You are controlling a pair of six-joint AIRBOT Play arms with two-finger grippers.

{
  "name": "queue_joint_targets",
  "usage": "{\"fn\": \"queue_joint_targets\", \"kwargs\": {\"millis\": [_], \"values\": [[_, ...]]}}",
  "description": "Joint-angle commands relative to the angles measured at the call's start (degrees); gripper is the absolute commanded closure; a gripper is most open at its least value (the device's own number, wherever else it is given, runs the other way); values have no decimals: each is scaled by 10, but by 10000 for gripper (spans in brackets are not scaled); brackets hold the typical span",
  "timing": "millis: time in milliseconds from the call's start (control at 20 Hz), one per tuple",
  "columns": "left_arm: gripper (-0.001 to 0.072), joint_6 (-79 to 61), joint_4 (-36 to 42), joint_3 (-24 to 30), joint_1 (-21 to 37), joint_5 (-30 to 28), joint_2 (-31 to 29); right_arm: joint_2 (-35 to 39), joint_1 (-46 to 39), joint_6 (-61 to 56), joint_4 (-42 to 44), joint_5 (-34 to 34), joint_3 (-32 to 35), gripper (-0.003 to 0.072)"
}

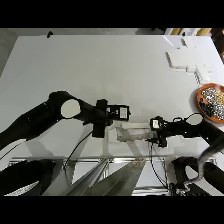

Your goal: Fold the box and place the chain.

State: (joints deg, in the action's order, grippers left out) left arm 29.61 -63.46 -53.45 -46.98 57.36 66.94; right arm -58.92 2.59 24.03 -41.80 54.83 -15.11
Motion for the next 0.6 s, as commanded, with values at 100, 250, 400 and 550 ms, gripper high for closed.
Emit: {"fn": "queue_joint_targets", "kwargs": {"millis": [100, 250, 400, 550], "values": [[707, 39, 107, 0, -68, -56, 9, 0, 0, 0, 0, 0, 0, 270], [708, 61, 131, 0, -65, -186, 32, 0, 0, 0, 0, 0, 0, 270], [708, 89, 148, 0, -52, -293, 85, 0, 0, 0, 0, 0, 0, 270], [705, 108, 166, 0, -36, -348, 146, 0, 0, 0, 0, 0, 0, 270]]}}
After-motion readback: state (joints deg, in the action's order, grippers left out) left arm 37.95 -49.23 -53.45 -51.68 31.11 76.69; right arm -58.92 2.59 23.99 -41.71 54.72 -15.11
